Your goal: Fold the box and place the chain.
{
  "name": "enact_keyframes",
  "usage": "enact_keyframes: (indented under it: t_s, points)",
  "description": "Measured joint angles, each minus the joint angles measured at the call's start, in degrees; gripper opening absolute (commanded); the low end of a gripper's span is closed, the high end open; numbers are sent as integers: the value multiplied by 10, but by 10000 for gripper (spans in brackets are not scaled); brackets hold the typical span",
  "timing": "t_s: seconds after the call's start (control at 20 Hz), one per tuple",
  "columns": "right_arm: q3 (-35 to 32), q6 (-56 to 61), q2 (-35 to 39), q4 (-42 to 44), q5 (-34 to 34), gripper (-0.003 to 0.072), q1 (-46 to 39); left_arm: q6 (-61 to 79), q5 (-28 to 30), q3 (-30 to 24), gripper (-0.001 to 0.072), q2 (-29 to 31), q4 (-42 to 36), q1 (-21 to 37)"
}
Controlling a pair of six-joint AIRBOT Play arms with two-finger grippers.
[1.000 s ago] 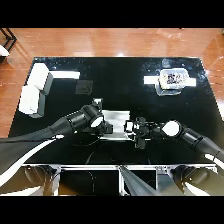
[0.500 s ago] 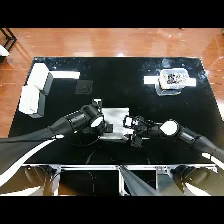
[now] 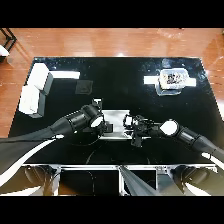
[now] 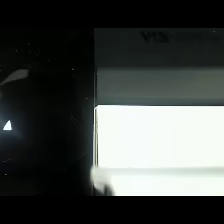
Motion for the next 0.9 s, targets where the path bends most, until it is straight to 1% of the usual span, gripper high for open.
enact_keyframes:
  t_s: [0.15, 0.25, 0.35, 0.45, 0.7, 0.8, 0.9]
  points:
    - [0, 35, 14, -2, 19, 18, -17, 0, 0, 0, 24, 0, 0, 0]
    - [0, 111, 33, -16, 36, 19, -49, 0, 0, 0, 24, 0, 0, 0]
    - [0, 215, 54, -33, 61, 19, -102, 1, 0, 0, 24, 0, 0, 0]
    - [0, 327, 75, -46, 95, 19, -175, 1, -1, 0, 24, 0, 0, 0]
    - [0, 568, 91, -84, 188, 19, -356, 1, -1, 0, 23, 0, 0, 0]
    - [0, 639, 81, -111, 221, 19, -394, 0, -1, 0, 23, 0, 0, 0]
    - [0, 685, 57, -128, 244, 19, -409, 0, -2, 0, 24, 0, 0, 0]
